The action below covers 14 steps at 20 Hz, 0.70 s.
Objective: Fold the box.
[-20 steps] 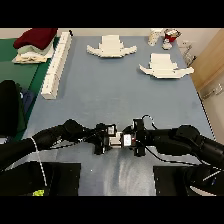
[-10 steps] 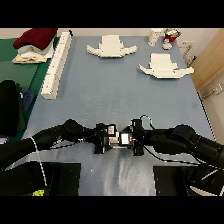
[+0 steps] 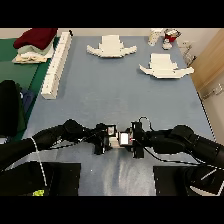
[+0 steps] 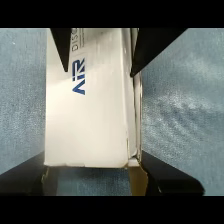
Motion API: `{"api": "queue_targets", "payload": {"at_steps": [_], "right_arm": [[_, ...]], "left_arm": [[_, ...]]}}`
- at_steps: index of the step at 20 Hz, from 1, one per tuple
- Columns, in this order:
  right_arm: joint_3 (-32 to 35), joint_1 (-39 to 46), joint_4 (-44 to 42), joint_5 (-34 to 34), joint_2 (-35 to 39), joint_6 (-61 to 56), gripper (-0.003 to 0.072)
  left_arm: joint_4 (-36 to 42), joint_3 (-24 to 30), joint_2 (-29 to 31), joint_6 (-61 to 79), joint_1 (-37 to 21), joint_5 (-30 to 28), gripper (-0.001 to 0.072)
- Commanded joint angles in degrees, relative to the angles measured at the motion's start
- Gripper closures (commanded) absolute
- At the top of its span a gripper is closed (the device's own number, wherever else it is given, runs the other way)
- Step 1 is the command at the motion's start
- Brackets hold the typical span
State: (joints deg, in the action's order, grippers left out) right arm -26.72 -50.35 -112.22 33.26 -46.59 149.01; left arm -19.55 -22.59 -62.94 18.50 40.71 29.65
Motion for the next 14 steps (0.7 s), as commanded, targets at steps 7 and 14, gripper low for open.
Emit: {"api": "queue_targets", "payload": {"at_steps": [7, 14], "right_arm": [[0.0, 0.0, -0.31, 0.74, 2.71, 0.0, 0.0219], [0.0, 0.02, -8.5, 2.43, 4.55, -1.86, 0.0146]], "left_arm": [[0.02, -0.02, 0.02, -0.04, 0.0, -0.13, 0.0267], [0.02, -0.02, 0.04, -0.04, 0.0, -0.13, 0.0267]]}}
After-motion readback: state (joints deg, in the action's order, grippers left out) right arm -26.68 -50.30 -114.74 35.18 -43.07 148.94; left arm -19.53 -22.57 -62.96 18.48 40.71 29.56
